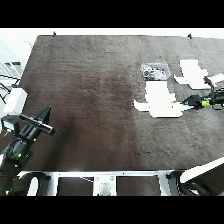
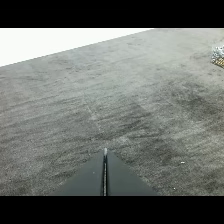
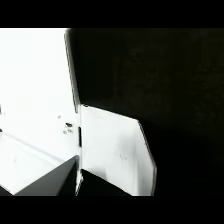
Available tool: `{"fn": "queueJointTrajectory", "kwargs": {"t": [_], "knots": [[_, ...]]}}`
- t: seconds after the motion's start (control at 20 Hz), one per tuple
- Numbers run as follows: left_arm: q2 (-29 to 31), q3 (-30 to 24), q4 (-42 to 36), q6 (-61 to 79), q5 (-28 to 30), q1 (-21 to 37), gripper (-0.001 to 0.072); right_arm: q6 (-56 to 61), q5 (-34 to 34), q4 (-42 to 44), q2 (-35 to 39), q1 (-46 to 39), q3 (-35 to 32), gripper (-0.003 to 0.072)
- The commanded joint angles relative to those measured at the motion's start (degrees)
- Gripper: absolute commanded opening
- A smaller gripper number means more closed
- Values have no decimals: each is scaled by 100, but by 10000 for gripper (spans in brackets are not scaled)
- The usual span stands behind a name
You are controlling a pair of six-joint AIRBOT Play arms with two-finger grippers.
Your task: Fold the box and place the chain.
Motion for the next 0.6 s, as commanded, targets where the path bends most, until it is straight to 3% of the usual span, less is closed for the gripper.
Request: {"fn": "queueJointTrajectory", "kwargs": {"t": [0.0,0.05,0.15,0.35,0.55], "knots": [[2,-4,2,0,0,-2,20,-205,76,466,-195,44,-63,364],[4,-4,2,0,0,-2,20,-278,81,614,-214,42,-107,284],[2,-4,2,0,0,-2,19,-492,201,835,-212,33,-173,15],[2,-4,2,0,0,-2,20,-595,627,1729,33,48,-841,11],[2,-4,2,0,0,-2,20,-874,20,2446,911,651,-2413,10]]}}
